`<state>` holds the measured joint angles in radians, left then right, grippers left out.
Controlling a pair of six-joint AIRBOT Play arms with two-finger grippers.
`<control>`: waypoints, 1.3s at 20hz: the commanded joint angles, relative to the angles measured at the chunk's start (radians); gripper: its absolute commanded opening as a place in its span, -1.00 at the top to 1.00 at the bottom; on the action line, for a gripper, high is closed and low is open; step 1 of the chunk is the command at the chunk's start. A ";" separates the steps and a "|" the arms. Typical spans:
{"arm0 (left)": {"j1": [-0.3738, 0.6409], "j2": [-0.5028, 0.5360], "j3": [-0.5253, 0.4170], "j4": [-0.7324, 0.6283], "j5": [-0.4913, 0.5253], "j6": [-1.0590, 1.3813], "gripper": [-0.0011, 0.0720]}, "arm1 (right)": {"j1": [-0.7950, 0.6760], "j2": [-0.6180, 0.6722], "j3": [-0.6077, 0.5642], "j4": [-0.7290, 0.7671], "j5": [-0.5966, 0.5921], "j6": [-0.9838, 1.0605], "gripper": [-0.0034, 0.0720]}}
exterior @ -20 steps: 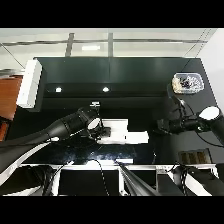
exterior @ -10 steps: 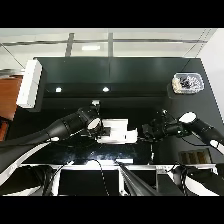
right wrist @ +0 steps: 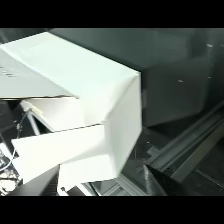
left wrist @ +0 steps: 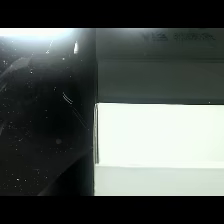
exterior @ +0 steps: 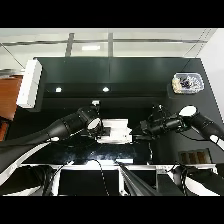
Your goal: Fold the box and place the chain.
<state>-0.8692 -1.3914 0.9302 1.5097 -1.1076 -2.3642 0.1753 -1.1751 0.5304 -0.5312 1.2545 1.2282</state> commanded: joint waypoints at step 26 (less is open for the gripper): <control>-0.002 -0.001 0.000 0.000 -0.021 0.001 0.90 | 0.548 -0.010 0.277 -0.708 -0.255 0.836 -0.38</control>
<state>-0.8696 -1.3914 0.9302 1.5105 -1.1263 -2.3638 0.6773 -1.1820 0.7937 -1.1225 1.0176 1.9469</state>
